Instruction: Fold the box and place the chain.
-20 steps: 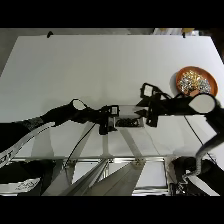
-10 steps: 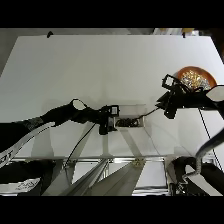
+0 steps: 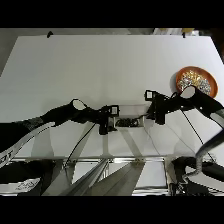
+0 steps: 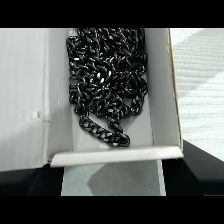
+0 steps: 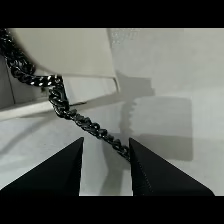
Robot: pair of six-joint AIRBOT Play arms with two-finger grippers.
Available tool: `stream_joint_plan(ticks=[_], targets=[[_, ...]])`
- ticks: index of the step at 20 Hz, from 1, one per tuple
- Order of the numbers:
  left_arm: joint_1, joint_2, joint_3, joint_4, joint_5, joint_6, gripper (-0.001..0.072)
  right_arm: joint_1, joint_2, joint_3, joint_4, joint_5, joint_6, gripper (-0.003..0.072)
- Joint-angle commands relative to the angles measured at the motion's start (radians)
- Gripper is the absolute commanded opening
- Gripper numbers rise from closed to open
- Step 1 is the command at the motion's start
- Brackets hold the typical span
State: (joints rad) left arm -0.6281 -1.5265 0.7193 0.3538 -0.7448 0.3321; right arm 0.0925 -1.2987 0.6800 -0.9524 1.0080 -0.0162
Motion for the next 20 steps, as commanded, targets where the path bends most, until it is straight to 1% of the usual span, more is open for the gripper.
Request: stream_joint_plan(ticks=[1,2,3,4,5,7,10,11,13,14,15,16,18,19,20], targets=[[0.001,0.001,0.0,0.0,0.0,0.0,0.0253,0.014,-0.034,-0.001,0.007,0.012,-0.011,0.0292],[0.001,0.001,0.0,0.0,0.0,0.0,0.0253,0.016,-0.032,-0.001,0.007,0.037,-0.011,0.0206],[0.001,0.001,0.0,0.0,0.0,0.0,0.0253,0.026,-0.027,-0.001,0.005,0.067,-0.011,0.0094],[0.001,0.001,0.0,0.0,0.0,0.0,0.0253,0.039,-0.018,-0.001,0.002,0.093,-0.01,0.0017],[0.001,0.001,0.0,0.0,0.0,0.0,0.0253,0.055,0.002,-0.001,-0.007,0.111,-0.003,0.0017],[0.001,0.001,0.0,0.0,0.0,0.0,0.0253,0.077,0.074,-0.001,-0.081,0.119,0.09,0.0017],[0.001,0.001,0.0,0.0,0.0,0.0,0.0253,0.08,0.24,-0.001,-0.232,0.153,0.259,0.0017],[0.001,0.001,0.0,0.0,0.0,0.0,0.0253,0.08,0.313,-0.001,-0.235,0.16,0.287,0.0017],[0.001,0.001,0.0,0.0,0.0,0.0,0.0253,0.08,0.457,-0.001,-0.17,0.165,0.29,0.0017],[0.001,0.001,0.0,0.0,0.0,0.0,0.0253,0.08,0.523,-0.001,-0.112,0.154,0.288,0.0017],[0.001,0.001,0.0,0.0,0.0,0.0,0.0253,0.08,0.571,-0.001,-0.031,0.134,0.288,0.0017],[0.001,0.001,0.0,0.0,0.0,0.0,0.0253,0.08,0.608,-0.001,0.08,0.106,0.282,0.0017],[0.001,0.001,0.0,0.0,0.0,0.0,0.0253,0.099,0.629,-0.001,0.278,0.041,0.268,0.0017],[0.001,0.001,0.0,0.0,0.0,0.0,0.0253,0.124,0.623,-0.001,0.321,0.002,0.269,0.0017],[0.001,0.001,0.0,0.0,0.0,0.0,0.0253,0.161,0.61,-0.001,0.332,-0.035,0.269,0.0017]])
